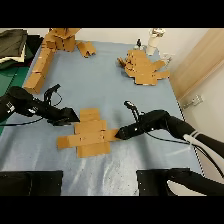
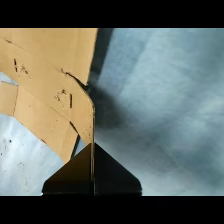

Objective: Fold the box.

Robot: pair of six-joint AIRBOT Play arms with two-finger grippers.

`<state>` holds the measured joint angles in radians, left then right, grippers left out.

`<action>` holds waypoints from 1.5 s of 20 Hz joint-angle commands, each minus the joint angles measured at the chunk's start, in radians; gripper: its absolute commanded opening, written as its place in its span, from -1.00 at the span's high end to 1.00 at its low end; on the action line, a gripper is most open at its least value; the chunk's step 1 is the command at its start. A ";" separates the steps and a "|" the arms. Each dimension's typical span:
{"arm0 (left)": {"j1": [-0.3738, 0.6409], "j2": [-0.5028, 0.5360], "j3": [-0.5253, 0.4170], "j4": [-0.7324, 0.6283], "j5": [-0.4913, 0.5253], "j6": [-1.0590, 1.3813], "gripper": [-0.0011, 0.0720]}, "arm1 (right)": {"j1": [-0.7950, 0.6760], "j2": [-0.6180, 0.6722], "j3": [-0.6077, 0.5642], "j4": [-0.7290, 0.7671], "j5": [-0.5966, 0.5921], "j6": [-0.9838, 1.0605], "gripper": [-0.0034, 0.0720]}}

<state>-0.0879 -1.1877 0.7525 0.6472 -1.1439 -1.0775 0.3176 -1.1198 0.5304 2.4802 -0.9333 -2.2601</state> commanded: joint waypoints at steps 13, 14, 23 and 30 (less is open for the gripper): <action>0.037 -0.361 0.101 -0.245 -0.070 0.322 -0.85 | 0.111 0.128 -0.087 -0.020 0.066 0.027 0.90; 0.038 -0.376 0.103 -0.246 -0.092 0.322 -0.85 | 0.111 0.128 -0.087 -0.023 0.066 0.027 0.90; 0.005 -0.413 0.104 -0.265 -0.210 0.435 -0.47 | 0.111 0.128 -0.087 -0.039 0.072 0.036 0.90; -0.006 -0.413 0.104 -0.262 -0.219 0.480 0.14 | 0.111 0.128 -0.087 -0.050 0.082 0.039 0.90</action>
<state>-0.0906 -1.6001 0.8551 0.3851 -1.3560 -0.6239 0.4286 -0.9924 0.4438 2.4374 -0.8551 -2.2234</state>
